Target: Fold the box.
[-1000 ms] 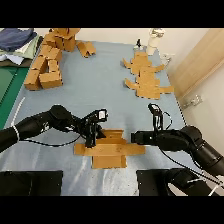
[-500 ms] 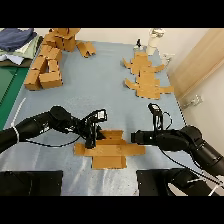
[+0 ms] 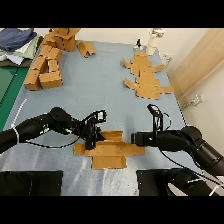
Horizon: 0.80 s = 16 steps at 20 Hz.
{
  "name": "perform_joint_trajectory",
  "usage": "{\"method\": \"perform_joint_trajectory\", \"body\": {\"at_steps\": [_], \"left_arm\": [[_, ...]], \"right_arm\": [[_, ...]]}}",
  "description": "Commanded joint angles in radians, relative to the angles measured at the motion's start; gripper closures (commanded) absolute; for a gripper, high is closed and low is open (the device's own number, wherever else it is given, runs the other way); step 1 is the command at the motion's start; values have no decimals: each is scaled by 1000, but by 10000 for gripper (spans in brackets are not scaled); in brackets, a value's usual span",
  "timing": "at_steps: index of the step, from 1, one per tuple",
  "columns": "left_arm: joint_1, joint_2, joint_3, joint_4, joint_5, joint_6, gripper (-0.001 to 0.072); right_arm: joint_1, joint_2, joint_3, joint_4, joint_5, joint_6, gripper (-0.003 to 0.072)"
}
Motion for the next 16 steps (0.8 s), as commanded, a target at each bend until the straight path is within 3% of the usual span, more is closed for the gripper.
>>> {"method": "perform_joint_trajectory", "body": {"at_steps": [1,5,10,12,13,14,16], "left_arm": [[0,0,0,3,-1,0,695],[0,0,0,3,-1,0,695],[0,0,0,3,-1,0,695],[0,0,0,3,0,0,696],[0,0,0,3,0,0,695],[0,0,0,3,0,0,695],[0,0,0,3,0,0,695]], "right_arm": [[66,9,3,78,-84,-39,683],[328,24,3,37,-109,-37,683],[772,23,-16,-274,-96,-55,665],[872,1,-17,-436,-72,-55,367],[896,-17,-17,-510,-61,-55,289],[907,-42,-17,-558,-50,-55,238],[909,-98,-17,-580,-20,-66,220]]}}
